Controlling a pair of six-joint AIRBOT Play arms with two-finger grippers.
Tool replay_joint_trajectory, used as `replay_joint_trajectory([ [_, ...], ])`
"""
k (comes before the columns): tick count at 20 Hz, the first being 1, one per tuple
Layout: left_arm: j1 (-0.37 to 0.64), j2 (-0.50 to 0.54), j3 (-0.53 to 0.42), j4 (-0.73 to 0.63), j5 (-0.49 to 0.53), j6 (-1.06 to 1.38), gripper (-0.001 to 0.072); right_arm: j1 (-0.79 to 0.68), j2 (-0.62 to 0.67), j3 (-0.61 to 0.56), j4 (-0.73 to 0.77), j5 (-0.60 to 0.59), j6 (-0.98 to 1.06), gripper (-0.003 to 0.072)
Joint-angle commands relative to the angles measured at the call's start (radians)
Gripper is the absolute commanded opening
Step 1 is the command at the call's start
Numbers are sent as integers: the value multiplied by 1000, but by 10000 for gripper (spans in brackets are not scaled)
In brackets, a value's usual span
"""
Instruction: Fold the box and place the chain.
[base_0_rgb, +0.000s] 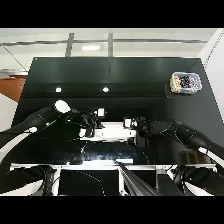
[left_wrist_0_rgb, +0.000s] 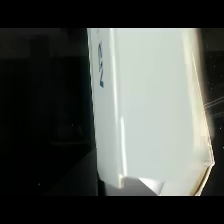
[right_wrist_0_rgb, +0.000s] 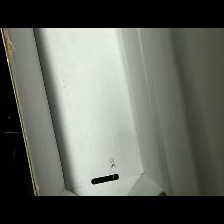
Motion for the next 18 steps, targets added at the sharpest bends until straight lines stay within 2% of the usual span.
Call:
replay_joint_trajectory([
  [1, 0, 0, 1, -1, -1, -8, 30, 14, 0, 0, 2, -4, -3, 541],
  [2, 0, 0, 1, -1, -1, -26, 33, 11, 0, 0, -1, -1, -3, 541],
  [3, 0, 0, 1, -1, -5, -41, 74, 11, 0, 0, -1, 3, -3, 540],
  [4, 0, 1, 1, 0, -8, -60, 230, 11, 0, 0, -1, 6, -2, 541],
  [5, 1, 1, 1, 0, -6, -84, 347, 12, 0, 0, 0, 7, -2, 541],
  [6, 3, 2, 1, 2, -6, -106, 415, 12, 0, 0, -1, 8, -2, 540],
  [9, 11, 23, 1, 80, -2, -171, 524, 12, 0, 0, -1, 13, 1, 540],
  [10, 13, 36, 1, 116, 0, -212, 526, 12, 0, 0, -1, 14, 2, 540],
  [11, 15, 52, 1, 154, 0, -247, 568, 12, 0, 0, -1, 14, 4, 540],
  [12, 21, 74, 1, 189, 0, -301, 580, 12, 0, 0, -1, 14, 4, 540],
  [14, 40, 135, 1, 252, -9, -408, 580, 12, 0, 0, -1, 14, 4, 541],
  [18, 93, 296, 1, 346, -121, -563, 576, 12, 0, 0, -1, 15, 4, 540],
])
